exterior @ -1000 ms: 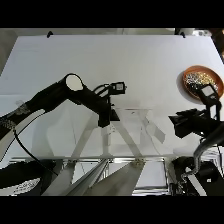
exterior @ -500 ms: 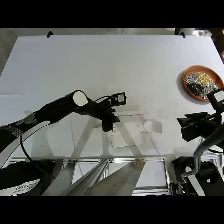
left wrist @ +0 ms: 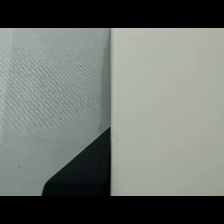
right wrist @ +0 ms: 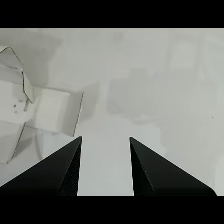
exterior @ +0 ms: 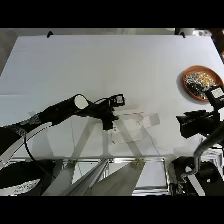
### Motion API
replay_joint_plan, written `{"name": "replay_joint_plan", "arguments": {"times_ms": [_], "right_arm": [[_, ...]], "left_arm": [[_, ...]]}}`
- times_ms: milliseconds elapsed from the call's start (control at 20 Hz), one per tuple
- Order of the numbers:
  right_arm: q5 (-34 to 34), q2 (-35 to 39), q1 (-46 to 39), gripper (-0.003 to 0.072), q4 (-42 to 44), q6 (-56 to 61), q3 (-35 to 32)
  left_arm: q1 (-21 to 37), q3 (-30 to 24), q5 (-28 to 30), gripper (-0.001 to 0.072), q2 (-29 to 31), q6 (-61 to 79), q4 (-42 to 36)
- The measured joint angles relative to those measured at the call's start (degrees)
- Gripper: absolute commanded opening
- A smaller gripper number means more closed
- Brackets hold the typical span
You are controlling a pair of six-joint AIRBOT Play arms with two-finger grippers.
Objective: Fold the box and place the chain.
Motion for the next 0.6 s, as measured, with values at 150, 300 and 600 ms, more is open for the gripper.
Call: {"name": "replay_joint_plan", "arguments": {"times_ms": [150,300,600], "right_arm": [[-0.37,-0.28,0.00,0.0339,0.07,0.00,0.00],[-0.63,-0.39,0.00,0.0339,0.15,0.00,0.00],[-1.05,-0.39,0.00,0.0339,0.17,0.00,0.00]], "left_arm": [[0.00,-0.04,0.57,0.0007,-0.28,1.01,-0.02],[-0.04,-0.04,1.05,0.0007,-0.39,3.82,-0.02],[-0.09,-0.04,0.70,0.0005,-0.55,12.17,-1.09]]}}
